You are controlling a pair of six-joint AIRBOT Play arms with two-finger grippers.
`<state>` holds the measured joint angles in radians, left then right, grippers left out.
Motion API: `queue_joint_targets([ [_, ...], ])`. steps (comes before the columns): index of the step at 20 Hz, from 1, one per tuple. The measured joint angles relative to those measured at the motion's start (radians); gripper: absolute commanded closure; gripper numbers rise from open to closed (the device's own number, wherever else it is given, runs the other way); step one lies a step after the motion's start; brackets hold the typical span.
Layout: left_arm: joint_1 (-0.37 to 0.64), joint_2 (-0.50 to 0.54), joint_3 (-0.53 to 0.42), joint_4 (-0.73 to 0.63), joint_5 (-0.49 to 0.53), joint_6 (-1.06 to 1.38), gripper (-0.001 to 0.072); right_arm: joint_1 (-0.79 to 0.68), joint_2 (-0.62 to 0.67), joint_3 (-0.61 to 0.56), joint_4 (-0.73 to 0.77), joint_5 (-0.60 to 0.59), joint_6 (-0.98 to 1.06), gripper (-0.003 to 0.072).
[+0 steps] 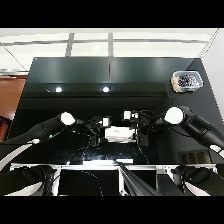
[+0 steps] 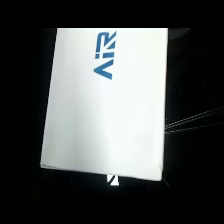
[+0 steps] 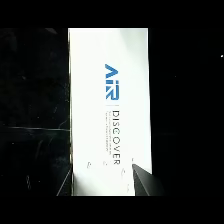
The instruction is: Fold the box and place the chain.
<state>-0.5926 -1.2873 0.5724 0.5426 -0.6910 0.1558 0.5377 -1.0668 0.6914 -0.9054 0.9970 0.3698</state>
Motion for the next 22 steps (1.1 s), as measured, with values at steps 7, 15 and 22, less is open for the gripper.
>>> queue_joint_targets([
  [7,0.0,0.0,0.0,0.0,0.001,0.0,0.0268,0.0,-0.004,0.0,-0.01,-0.007,0.0,0.024],
  [15,0.0,0.0,0.0,0.0,0.002,0.0,0.0268,0.0,-0.013,0.003,-0.011,-0.005,0.005,0.024],
  [22,0.0,0.0,0.0,-0.002,0.007,-0.001,0.0268,0.0,0.014,0.017,-0.018,0.02,0.04,0.024],
])
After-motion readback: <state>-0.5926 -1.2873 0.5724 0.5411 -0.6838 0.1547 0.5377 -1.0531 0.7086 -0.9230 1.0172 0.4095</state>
